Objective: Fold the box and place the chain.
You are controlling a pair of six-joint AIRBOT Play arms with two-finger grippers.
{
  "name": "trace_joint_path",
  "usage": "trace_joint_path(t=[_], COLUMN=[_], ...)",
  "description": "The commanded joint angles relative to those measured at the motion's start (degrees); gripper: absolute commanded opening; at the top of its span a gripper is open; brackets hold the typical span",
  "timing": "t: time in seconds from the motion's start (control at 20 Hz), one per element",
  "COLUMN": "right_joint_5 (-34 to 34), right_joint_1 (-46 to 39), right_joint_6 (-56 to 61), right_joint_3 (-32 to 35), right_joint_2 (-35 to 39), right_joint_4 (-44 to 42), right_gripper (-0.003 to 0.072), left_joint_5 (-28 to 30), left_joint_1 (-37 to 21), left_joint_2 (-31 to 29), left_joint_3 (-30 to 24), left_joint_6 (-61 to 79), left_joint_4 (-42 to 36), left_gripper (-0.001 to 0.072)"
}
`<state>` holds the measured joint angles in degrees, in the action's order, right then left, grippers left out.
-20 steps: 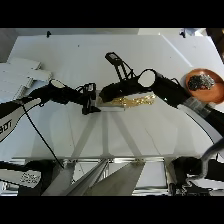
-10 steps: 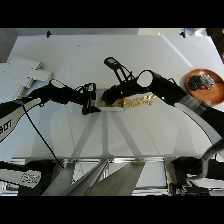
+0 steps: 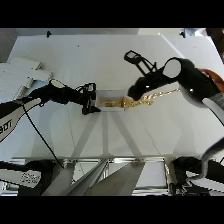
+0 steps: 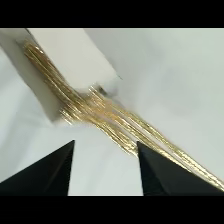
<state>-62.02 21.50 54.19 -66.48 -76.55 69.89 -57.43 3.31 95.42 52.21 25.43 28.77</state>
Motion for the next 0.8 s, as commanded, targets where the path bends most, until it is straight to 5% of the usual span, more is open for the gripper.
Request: trace_joint_path(t=[0.0, 0.25, 0.4, 0.65, 0.75], right_joint_5=[-2.7, -2.1, -1.3, 0.7, 1.8], right_joint_1=[-4.9, -7.0, -7.0, -6.9, -6.9], right_joint_6=[-11.9, -19.1, -25.5, -26.6, -26.6], right_joint_3=[0.0, 0.0, 0.0, 0.0, 0.0], right_joint_2=[-2.1, -9.6, -13.4, -17.0, -17.6], right_joint_4=[9.7, 10.3, 11.4, 11.4, 11.4], right_gripper=[0.0487, 0.0487, 0.0622, 0.0618, 0.0496], left_joint_5=[0.0, 0.0, 0.0, 0.0, 0.0], left_joint_1=[0.0, 0.0, 0.0, 0.0, 0.0], left_joint_2=[0.0, 0.0, 0.0, 0.0, 0.0], left_joint_3=[0.0, 0.0, 0.0, 0.0, 0.0], left_joint_6=[0.0, 0.0, 0.0, 0.0, 0.0], left_joint_4=[0.0, 0.0, 0.0, 0.0, 0.0], left_gripper=[0.0172, 0.0172, 0.0172, 0.0172, 0.0172])
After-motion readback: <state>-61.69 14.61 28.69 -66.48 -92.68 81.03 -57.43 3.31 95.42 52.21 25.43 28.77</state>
